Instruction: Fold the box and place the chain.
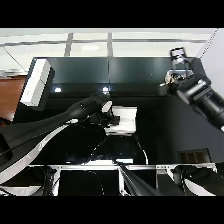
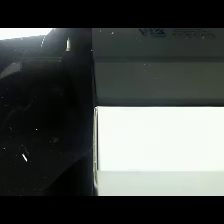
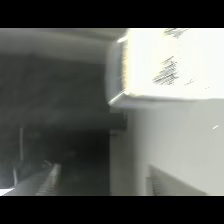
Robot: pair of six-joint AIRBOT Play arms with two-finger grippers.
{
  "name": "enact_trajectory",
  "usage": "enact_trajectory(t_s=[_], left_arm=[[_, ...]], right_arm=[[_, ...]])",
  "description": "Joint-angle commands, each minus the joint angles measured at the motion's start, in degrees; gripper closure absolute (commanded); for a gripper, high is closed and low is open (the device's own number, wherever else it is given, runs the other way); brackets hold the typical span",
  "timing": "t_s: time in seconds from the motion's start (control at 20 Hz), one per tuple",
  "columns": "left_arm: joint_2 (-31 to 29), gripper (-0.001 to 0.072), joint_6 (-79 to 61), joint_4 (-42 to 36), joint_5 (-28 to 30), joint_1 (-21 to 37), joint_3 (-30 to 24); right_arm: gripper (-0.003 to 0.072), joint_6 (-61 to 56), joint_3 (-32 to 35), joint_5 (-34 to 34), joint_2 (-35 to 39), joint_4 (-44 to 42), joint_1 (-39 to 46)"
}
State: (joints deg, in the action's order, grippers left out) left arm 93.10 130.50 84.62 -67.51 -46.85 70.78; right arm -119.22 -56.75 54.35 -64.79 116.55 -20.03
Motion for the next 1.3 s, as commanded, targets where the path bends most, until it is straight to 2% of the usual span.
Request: enact_trajectory(t_s=[0.0, 0.1, 0.3, 0.45, 0.65, 0.9, 0.95, 1.05, 1.15, 1.25], left_arm=[[-0.02, 0.0685, 0.02, 0.0, 0.02, 0.09, 0.02], [-0.02, 0.0685, 0.02, 0.0, 0.0, 0.26, 0.02], [-0.02, 0.0685, 0.02, -0.02, 0.87, 0.24, 0.02], [-0.02, 0.0685, 0.02, -0.02, 0.85, 0.24, 0.02], [-0.02, 0.0685, 0.0, -0.02, 0.85, 0.24, 0.02], [-0.02, 0.0685, 0.02, -0.02, 0.85, 0.24, 0.02], [-0.02, 0.0685, 0.02, -0.04, 0.85, 0.24, 0.02], [-0.02, 0.0685, 0.02, -0.04, 0.85, 0.24, 0.02], [-0.02, 0.0685, 0.02, -0.04, 0.92, 0.24, 0.02], [-0.02, 0.0685, 0.02, -0.04, 1.01, 0.24, 0.02]], right_arm=[[0.0033, 1.07, 0.07, -12.87, -6.16, -11.28, 14.62], [0.0034, 2.05, -6.29, -12.24, -12.24, -18.47, 19.98], [0.0034, 2.12, -29.99, 5.49, -29.35, -20.2, 26.77], [0.0034, 2.1, -42.75, 14.32, -39.63, -20.96, 29.46], [0.0034, 2.14, -49.83, 15.45, -47.01, -21.51, 31.08], [0.0035, 5.38, -50.88, 15.52, -51.36, -22.91, 31.82], [0.0146, 6.78, -50.88, 15.26, -51.6, -23.43, 31.8], [0.0609, 8.79, -51.41, 15.19, -51.15, -23.54, 31.8], [0.0674, 11.28, -52.19, 15.47, -49.03, -23.06, 31.82], [0.0675, 14.84, -53.05, 15.61, -45.51, -22.95, 31.85]])
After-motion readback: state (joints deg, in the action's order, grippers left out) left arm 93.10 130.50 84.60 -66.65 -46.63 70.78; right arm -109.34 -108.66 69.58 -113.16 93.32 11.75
